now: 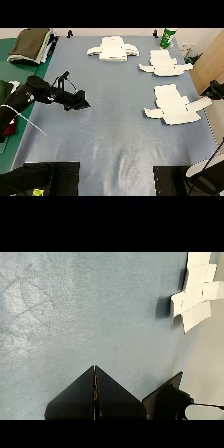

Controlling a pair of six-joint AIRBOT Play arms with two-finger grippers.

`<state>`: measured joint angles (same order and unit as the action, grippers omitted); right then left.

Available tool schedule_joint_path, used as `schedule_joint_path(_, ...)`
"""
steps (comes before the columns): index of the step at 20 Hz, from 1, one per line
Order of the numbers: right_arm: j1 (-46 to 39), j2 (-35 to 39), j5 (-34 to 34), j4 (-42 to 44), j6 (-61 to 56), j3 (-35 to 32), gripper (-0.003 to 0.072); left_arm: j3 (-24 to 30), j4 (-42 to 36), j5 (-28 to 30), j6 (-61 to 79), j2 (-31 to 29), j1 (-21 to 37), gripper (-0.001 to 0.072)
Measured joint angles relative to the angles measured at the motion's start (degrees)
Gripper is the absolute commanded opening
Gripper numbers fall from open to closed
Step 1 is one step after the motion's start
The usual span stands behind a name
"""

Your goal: Fold the box.

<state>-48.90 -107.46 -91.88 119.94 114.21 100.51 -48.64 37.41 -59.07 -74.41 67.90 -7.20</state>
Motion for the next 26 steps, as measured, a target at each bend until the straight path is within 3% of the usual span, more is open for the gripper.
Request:
schedule_joint_path(7, 1.77, 5.57, -1.38, 6.40, -0.59, -9.07, 0.0002, 0.00, -2.73, 0.24, 0.39, 0.00, -0.02, 0.0014)
schedule_joint_path(11, 5.99, 11.02, 0.52, 10.69, -1.75, -19.32, 0.0001, -0.11, -5.66, -0.96, 4.57, -1.40, 0.00, 0.0014)
schedule_joint_path(16, 14.95, 25.70, 8.98, 13.29, -3.45, -39.74, 0.0001, 1.09, -7.04, -5.66, 8.70, -8.98, -0.02, 0.0015)
schedule_joint_path(22, 24.92, 51.28, 14.97, 13.00, -10.10, -62.90, 0.0006, 7.91, -7.28, -12.70, 8.61, -22.77, 0.00, 0.0015)
schedule_joint_path(23, 25.75, 55.34, 15.74, 12.79, -11.58, -65.99, 0.0107, 8.83, -7.26, -13.14, 8.59, -24.39, -0.02, 0.0015)
schedule_joint_path(24, 26.27, 58.60, 16.39, 12.20, -12.81, -68.41, 0.0334, 9.55, -7.28, -13.49, 8.57, -25.64, -0.02, 0.0016)
schedule_joint_path(25, 26.73, 61.29, 16.74, 11.69, -14.21, -70.27, 0.0405, 10.08, -7.28, -13.75, 8.55, -26.56, 0.00, 0.0017)
schedule_joint_path(26, 27.12, 63.49, 16.96, 10.56, -15.52, -71.69, 0.0405, 10.43, -7.19, -13.62, 8.41, -27.17, 0.00, 0.0032)
